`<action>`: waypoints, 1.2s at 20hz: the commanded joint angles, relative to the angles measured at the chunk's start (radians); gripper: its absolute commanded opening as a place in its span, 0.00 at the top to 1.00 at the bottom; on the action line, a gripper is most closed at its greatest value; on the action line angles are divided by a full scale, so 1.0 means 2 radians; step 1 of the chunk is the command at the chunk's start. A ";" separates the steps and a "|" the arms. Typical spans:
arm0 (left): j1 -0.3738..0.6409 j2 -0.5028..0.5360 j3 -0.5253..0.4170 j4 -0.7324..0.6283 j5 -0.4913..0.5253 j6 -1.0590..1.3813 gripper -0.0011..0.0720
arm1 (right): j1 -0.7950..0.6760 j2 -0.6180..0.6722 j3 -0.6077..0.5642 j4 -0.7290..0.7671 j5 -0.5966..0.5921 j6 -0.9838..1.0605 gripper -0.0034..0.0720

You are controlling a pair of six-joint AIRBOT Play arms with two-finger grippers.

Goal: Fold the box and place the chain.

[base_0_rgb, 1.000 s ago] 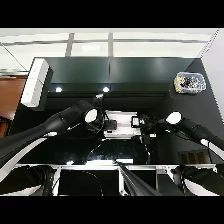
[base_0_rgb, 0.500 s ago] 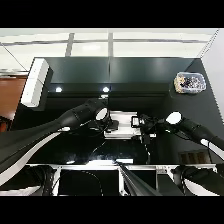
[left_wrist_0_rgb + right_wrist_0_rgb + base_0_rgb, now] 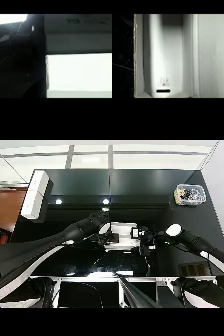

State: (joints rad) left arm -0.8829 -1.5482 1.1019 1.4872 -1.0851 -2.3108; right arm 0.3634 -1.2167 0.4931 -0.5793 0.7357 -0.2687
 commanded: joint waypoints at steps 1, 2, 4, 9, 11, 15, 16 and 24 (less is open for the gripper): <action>-0.001 -0.001 0.000 -0.003 0.006 0.001 0.95 | 0.000 0.000 0.000 0.001 -0.002 0.000 0.69; -0.001 -0.001 0.000 -0.004 0.006 0.001 0.95 | 0.000 0.000 0.000 0.001 -0.002 0.000 0.69; -0.001 -0.001 0.000 -0.004 0.005 0.001 0.95 | 0.000 0.000 0.000 0.001 -0.002 0.000 0.69; -0.001 -0.001 0.024 -0.002 -0.012 0.001 0.50 | 0.000 0.000 0.000 0.001 -0.002 0.000 0.69; -0.001 -0.001 0.029 0.015 -0.028 0.001 0.50 | 0.000 0.000 0.000 0.001 -0.002 0.000 0.69; -0.001 -0.005 0.029 0.021 -0.029 -0.014 0.50 | 0.000 0.000 0.000 0.001 -0.002 0.000 0.69; -0.001 -0.006 0.029 0.021 -0.030 -0.017 0.51 | 0.000 0.000 0.000 0.001 -0.002 0.000 0.69; -0.001 -0.014 0.029 0.021 -0.037 -0.003 0.95 | 0.000 0.000 0.000 0.000 0.000 0.000 0.69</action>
State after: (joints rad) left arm -0.8841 -1.5738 1.1591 1.5261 -1.1431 -2.3310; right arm 0.3634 -1.2167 0.4931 -0.5777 0.7315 -0.2684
